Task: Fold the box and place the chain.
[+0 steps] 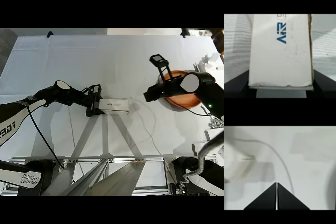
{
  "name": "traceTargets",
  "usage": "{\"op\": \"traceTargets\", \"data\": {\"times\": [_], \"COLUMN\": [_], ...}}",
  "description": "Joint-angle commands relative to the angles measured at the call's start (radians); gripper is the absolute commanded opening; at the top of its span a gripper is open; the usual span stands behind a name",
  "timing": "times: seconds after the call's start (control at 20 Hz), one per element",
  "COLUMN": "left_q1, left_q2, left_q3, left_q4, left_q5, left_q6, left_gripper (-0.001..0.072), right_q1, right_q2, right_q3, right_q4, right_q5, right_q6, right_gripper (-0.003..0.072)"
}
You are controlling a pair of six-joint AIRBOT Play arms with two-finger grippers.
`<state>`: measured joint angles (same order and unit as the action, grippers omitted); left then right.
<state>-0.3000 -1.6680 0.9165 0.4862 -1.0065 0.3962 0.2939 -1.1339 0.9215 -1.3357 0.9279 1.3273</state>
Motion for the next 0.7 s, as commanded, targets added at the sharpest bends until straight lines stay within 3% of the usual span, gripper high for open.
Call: {"op": "traceTargets", "data": {"times": [0.0, 0.25, 0.3, 0.35, 0.4, 0.55, 0.65], "left_q1": [-0.001, -0.001, -0.001, 0.0, 0.002, 0.006, 0.014], "left_q2": [0.001, 0.001, 0.001, 0.003, 0.011, 0.082, 0.177], "left_q3": [0.0, 0.0, 0.0, 0.0, 0.0, 0.0, 0.0], "left_q4": [-0.019, -0.023, -0.023, -0.021, -0.021, 0.035, 0.171], "left_q5": [-0.007, -0.085, -0.085, -0.09, -0.095, -0.097, -0.097], "left_q6": [-0.005, -0.005, -0.005, -0.013, -0.035, -0.161, -0.366], "left_gripper": [0.026, 0.0258, 0.0227, 0.0069, 0.0011, 0.0008, 0.0008], "right_q1": [-0.016, -0.016, -0.016, -0.016, -0.016, -0.016, -0.016], "right_q2": [0.005, 0.005, 0.005, 0.005, 0.005, 0.005, 0.006], "right_q3": [0.001, 0.001, 0.001, 0.001, 0.001, 0.001, 0.001], "right_q4": [-0.148, -0.148, -0.146, -0.144, -0.143, -0.126, -0.101], "right_q5": [-0.02, -0.093, -0.106, -0.113, -0.114, -0.113, -0.113], "right_q6": [0.119, 0.119, 0.119, 0.119, 0.119, 0.119, 0.119], "right_gripper": [0.0007, 0.0007, 0.0007, 0.0007, 0.0007, 0.0008, 0.0008]}}
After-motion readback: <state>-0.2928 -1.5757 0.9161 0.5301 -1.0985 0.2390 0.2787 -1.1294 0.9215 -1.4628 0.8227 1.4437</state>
